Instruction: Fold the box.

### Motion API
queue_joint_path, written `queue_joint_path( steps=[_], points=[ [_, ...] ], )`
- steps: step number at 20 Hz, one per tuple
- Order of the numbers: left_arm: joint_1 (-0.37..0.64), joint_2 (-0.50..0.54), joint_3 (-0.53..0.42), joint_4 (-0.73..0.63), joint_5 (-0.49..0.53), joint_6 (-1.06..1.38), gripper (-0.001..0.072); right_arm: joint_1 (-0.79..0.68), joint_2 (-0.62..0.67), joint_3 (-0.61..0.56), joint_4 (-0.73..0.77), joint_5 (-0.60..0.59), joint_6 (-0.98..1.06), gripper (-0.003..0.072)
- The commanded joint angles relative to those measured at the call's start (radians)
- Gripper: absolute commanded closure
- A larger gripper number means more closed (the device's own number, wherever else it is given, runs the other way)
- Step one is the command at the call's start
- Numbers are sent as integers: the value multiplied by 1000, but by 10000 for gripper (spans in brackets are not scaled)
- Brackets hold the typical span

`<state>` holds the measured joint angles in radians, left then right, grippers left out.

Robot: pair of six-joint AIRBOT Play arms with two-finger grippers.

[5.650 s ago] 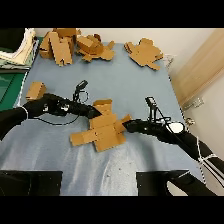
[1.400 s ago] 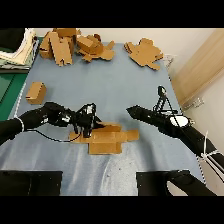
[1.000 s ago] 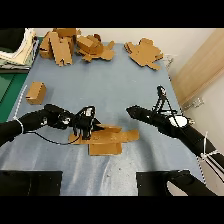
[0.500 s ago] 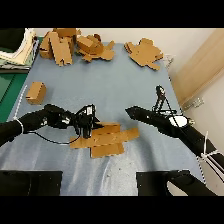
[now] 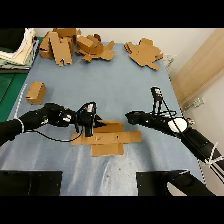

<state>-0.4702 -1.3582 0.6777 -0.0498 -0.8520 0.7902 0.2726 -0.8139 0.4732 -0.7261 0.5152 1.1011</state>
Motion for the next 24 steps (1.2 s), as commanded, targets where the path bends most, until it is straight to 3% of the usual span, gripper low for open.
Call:
queue_joint_path(
  steps=[1,4,9,16,19,24],
  points=[
    [-3,-1,27,-135,-13,113,696,4,7,1,-52,-3,35,553],
    [-3,-9,27,-220,-16,164,696,4,7,1,-54,-35,36,553],
    [-5,-63,36,-210,-64,193,696,4,7,1,-53,-56,36,553],
    [-5,-55,40,-45,-26,53,696,4,7,1,-53,-56,35,554],
    [-42,-56,39,8,67,43,696,4,7,2,-53,-56,35,553],
    [-78,-63,37,13,86,53,696,4,7,2,-53,-55,35,553]
  ],
)
